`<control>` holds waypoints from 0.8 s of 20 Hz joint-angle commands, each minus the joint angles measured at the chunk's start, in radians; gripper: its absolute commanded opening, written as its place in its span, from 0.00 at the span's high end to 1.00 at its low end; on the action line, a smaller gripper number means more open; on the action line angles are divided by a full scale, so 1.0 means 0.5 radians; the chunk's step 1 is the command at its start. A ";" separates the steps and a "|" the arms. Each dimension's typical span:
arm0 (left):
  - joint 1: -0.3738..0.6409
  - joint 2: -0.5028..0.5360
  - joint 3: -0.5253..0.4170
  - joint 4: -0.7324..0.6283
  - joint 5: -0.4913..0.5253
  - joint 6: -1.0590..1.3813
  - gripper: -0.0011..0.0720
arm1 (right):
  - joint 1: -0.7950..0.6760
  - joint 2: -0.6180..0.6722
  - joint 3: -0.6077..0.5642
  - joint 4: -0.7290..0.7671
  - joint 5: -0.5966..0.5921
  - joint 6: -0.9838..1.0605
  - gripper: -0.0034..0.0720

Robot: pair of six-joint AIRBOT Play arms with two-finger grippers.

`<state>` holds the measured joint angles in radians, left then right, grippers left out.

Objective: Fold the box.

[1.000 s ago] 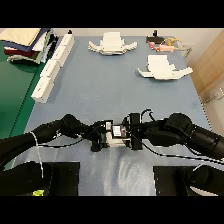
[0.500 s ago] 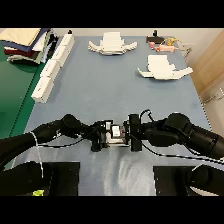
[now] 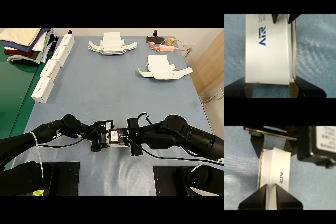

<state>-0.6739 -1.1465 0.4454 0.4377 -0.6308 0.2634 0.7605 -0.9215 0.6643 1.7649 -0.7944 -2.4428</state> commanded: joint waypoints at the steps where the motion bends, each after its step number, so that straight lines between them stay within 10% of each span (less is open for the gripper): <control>1: 0.001 -0.002 0.001 -0.001 0.000 -0.003 0.27 | 0.005 -0.002 0.000 0.011 -0.008 0.005 0.76; 13: 0.001 -0.002 0.001 -0.001 0.000 -0.003 0.27 | 0.004 -0.027 -0.004 0.011 -0.017 0.178 0.76; 16: 0.001 -0.002 0.001 -0.001 0.000 -0.003 0.27 | 0.003 0.002 -0.001 0.010 -0.014 0.181 0.49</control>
<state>-0.6739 -1.1465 0.4454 0.4370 -0.6319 0.2619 0.7616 -0.9295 0.6624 1.7695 -0.8051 -2.3615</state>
